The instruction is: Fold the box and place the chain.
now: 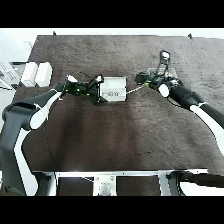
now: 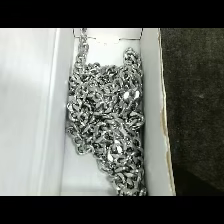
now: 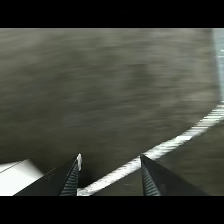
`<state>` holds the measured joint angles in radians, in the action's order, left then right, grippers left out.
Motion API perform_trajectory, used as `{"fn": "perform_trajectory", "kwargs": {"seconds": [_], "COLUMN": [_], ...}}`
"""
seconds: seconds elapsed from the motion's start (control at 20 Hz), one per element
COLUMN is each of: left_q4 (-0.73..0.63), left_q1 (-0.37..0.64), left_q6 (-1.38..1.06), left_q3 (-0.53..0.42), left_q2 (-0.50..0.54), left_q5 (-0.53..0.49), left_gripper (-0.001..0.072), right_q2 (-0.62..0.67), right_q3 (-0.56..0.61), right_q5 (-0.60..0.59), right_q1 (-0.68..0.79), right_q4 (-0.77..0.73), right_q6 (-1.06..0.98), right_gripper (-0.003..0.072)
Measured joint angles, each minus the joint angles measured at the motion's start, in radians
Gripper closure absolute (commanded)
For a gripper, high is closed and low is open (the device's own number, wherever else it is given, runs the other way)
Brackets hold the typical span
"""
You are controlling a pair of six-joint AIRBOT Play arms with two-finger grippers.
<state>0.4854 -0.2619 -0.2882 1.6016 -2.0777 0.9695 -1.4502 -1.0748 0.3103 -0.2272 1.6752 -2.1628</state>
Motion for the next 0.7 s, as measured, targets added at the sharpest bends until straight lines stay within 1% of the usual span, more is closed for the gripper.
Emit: {"fn": "perform_trajectory", "kwargs": {"seconds": [0.1,0.5,0.55,0.6,0.7], "left_q4": [0.000,0.000,0.000,0.000,0.000], "left_q1": [0.000,0.000,0.000,0.000,0.000], "left_q6": [0.000,0.000,0.000,0.000,0.000], "left_q3": [0.000,0.000,0.000,0.000,0.000], "left_q2": [0.000,0.000,0.000,0.000,0.000], "left_q5": [0.000,0.000,0.000,0.000,-0.001], "left_gripper": [0.0294,0.0294,0.0294,0.0294,0.0295], "right_q2": [-0.045,-0.216,-0.235,-0.257,-0.292], "right_q3": [-0.002,-0.052,-0.063,-0.076,-0.108], "right_q5": [-0.002,-0.082,-0.088,-0.095,-0.114], "right_q1": [0.042,0.107,0.111,0.113,0.116], "right_q4": [-0.011,-0.036,-0.045,-0.050,-0.068], "right_q6": [0.000,0.002,0.002,0.002,0.006], "right_gripper": [0.0185,0.0188,0.0192,0.0236,0.0268]}}
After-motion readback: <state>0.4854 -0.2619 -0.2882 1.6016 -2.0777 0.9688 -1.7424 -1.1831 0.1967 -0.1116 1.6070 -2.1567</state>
